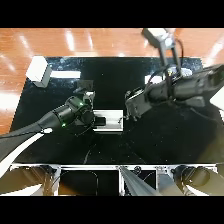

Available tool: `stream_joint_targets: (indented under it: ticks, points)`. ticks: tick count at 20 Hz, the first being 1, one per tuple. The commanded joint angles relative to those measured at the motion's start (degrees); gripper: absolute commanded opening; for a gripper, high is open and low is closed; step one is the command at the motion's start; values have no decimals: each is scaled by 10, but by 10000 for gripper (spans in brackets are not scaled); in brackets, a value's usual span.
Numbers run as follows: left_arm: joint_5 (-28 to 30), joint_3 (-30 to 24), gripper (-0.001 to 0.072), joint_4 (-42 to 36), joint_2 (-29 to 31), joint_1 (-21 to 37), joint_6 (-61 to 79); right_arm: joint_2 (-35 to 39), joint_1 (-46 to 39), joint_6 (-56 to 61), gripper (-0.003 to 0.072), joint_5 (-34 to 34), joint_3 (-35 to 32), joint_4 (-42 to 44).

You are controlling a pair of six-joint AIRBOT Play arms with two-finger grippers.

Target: Fold the box and place the chain.

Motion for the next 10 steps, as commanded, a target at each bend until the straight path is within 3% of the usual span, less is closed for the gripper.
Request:
stream_joint_targets:
  ticks: [1, 6, 10]
  points:
    - [2, 0, 23, 0, 0, 0, 0, -6, 30, 8, 27, -65, -38, 42]
    - [8, 0, 23, 0, 0, 0, 0, -66, 20, -23, 27, -138, -41, 40]
    - [8, 0, 23, 0, 0, 0, 0, -78, -30, -36, 27, -150, -38, 44]
